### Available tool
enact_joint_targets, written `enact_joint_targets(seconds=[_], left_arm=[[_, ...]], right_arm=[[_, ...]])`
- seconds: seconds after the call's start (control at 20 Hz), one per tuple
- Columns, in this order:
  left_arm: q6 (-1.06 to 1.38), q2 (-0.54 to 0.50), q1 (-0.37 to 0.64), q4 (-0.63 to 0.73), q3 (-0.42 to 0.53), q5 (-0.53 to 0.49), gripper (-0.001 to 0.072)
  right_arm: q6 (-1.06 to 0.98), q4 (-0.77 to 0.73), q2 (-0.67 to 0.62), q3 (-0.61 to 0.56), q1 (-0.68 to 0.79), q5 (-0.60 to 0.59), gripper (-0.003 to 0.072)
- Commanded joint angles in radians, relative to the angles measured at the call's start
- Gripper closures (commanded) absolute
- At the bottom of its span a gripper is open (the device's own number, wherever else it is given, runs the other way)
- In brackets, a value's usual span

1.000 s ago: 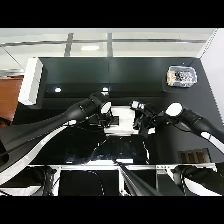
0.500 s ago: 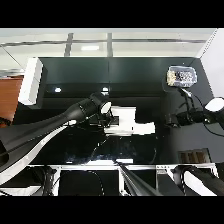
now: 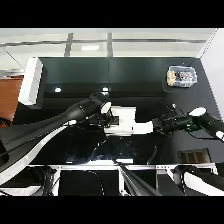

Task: Fold the box and place the chain.

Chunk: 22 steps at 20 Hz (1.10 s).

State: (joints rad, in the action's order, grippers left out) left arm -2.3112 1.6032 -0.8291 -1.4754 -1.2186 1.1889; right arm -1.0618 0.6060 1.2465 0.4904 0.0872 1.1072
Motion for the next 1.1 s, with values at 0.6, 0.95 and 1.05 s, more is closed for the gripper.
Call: enact_joint_targets(seconds=[0.6,0.95,1.05], left_arm=[[0.000,0.001,0.001,0.000,0.000,-0.002,0.0684],[0.000,0.001,0.001,0.000,0.000,-0.002,0.0684],[0.000,0.001,0.001,0.000,0.000,-0.002,0.0684]], right_arm=[[0.107,-0.090,0.016,0.175,-0.207,0.106,0.0263],[-0.137,0.123,0.016,0.299,-0.340,0.035,0.0354],[-0.214,0.196,0.016,0.316,-0.363,0.019,0.0355]])
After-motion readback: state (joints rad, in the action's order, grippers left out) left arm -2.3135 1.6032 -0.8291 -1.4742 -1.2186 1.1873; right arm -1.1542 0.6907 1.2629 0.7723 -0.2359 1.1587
